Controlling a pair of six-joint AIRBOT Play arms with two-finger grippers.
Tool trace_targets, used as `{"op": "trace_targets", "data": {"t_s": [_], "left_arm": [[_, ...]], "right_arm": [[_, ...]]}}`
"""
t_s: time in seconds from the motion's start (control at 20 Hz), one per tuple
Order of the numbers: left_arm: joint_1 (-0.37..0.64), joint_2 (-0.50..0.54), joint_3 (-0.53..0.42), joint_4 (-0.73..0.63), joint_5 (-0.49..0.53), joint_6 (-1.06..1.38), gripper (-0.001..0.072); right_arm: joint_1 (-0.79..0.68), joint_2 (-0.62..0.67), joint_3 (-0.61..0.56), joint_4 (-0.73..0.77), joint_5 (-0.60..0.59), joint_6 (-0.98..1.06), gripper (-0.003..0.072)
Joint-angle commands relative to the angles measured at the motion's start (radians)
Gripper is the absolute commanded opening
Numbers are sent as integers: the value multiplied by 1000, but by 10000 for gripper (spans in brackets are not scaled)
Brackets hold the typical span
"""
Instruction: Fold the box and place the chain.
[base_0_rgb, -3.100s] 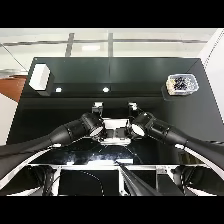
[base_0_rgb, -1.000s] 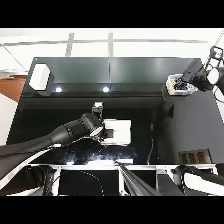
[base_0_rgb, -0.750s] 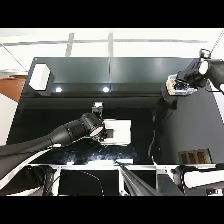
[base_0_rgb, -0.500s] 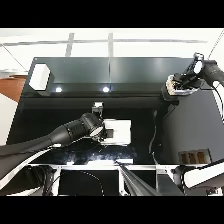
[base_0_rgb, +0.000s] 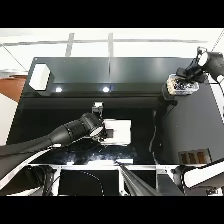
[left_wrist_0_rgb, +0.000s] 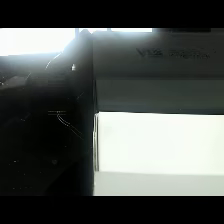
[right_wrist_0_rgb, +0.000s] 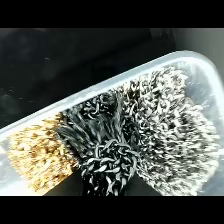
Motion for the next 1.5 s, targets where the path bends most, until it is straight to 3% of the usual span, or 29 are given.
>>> {"op": "trace_targets", "data": {"t_s": [0.0, 0.4, 0.5, 0.75, 0.85, 0.95, 1.15, 1.35, 1.45], "left_arm": [[0, 0, 0, 0, 0, 0, 30], [0, 0, 0, 0, 0, 0, 30], [0, 0, 0, 0, 0, 0, 30], [0, 0, 0, 0, 0, 0, 30], [0, 0, 0, 0, 0, 0, 30], [0, 0, 0, 0, 0, 0, 30], [0, 0, 0, 0, 0, 0, 30], [0, 0, 0, 0, 0, 0, 30], [0, 0, 0, 0, 0, 0, 30]], "right_arm": [[-1, 68, 33, 0, 73, -55, 43], [21, 447, 33, 113, 173, -149, 42], [21, 539, 33, 152, 247, -182, 42], [22, 712, 7, 518, 467, -476, 42], [25, 781, -49, 678, 521, -516, 42], [75, 852, -144, 737, 510, -515, 42], [257, 929, -353, 737, 493, -482, 43], [459, 929, -515, 737, 358, -446, 42], [529, 929, -571, 737, 345, -430, 42]]}}
